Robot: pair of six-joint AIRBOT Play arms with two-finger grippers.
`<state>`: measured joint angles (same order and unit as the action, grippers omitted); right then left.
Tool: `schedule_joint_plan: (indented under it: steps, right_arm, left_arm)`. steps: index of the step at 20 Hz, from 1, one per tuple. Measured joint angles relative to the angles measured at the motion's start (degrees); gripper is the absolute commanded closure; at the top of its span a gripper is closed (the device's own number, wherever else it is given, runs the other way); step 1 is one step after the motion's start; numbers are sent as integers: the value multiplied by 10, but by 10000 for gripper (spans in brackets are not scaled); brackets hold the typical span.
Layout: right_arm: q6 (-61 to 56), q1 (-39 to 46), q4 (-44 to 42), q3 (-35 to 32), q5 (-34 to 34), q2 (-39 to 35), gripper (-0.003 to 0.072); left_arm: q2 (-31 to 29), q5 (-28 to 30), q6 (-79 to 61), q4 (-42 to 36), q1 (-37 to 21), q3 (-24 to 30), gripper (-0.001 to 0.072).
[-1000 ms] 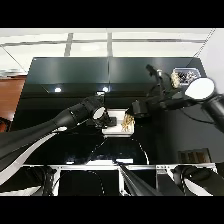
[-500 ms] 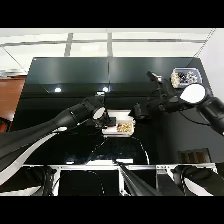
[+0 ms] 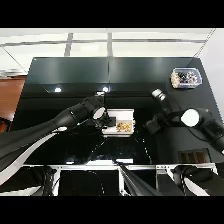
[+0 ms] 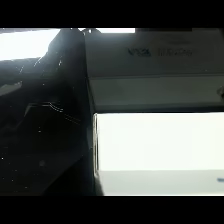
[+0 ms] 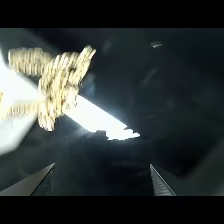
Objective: Fold the box and place the chain.
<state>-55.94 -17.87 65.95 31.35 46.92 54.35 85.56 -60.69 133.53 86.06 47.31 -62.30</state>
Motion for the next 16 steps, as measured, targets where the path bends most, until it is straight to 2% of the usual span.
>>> schedule_joint_plan:
  steps: [4,8,12,16]
  right_arm:
    - [251,-16,-74,-35,-61,24,-13]
    - [460,-18,-183,-30,-83,75,-13]
    - [564,-20,-231,-15,-95,119,-13]
    - [604,-20,-247,-8,-113,137,-13]
  left_arm:
    - [0,0,0,0,0,0,681]
    - [0,0,0,0,0,0,681]
    - [0,0,0,0,0,0,682]
    - [0,0,0,0,0,0,682]
